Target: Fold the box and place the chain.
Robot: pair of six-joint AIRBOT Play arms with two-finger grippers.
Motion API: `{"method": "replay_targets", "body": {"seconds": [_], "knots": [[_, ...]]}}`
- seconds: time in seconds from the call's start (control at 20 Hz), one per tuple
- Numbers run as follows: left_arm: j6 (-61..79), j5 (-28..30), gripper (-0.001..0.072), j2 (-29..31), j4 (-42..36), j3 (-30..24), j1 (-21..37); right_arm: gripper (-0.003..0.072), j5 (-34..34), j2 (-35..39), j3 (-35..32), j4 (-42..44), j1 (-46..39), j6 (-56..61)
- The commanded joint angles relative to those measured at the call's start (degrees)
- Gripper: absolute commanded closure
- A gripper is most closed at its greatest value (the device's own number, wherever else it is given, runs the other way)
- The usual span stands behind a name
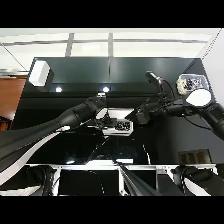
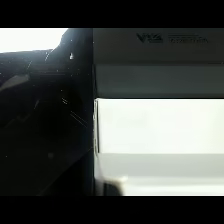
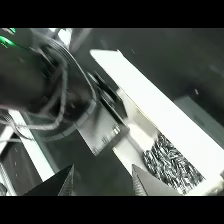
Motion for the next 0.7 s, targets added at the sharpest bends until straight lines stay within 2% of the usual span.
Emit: {"method": "replay_targets", "body": {"seconds": [0.0, 0.1, 0.2, 0.35, 0.45, 0.55, 0.6, 0.65], "knots": [[0.00, 0.07, 0.0682, 0.00, 0.00, 0.00, 0.04, 0.0273, 9.40, 0.70, 2.23, -7.58, -5.46, 4.31], [0.00, 0.48, 0.0681, 0.00, 0.00, 0.00, 0.04, 0.0273, 12.50, 4.00, 2.60, -14.32, -11.61, 5.88], [0.02, 1.97, 0.0682, 0.00, -0.02, 0.00, 0.02, 0.0273, 12.63, 7.50, 2.58, -19.69, -16.48, 7.21], [0.02, 4.26, 0.0680, 0.00, -0.39, 0.13, 0.13, 0.0273, 13.31, 10.34, 2.58, -18.14, -19.98, 7.32], [-0.13, 3.85, 0.0662, 0.17, -0.48, 0.90, 0.13, 0.0273, 15.08, 10.71, 2.58, -17.22, -20.06, 7.34], [-0.33, 2.86, 0.0235, 1.29, 0.48, 1.70, 0.02, 0.0273, 15.69, 10.75, 2.58, -17.25, -20.09, 7.32], [-0.24, 2.84, 0.0198, 2.45, 1.27, 1.95, 0.00, 0.0273, 15.67, 10.78, 2.58, -17.22, -20.09, 7.34], [-0.09, 2.82, 0.0198, 4.07, 2.58, 2.05, -0.22, 0.0273, 15.67, 10.75, 2.58, -17.20, -20.09, 7.37]]}}
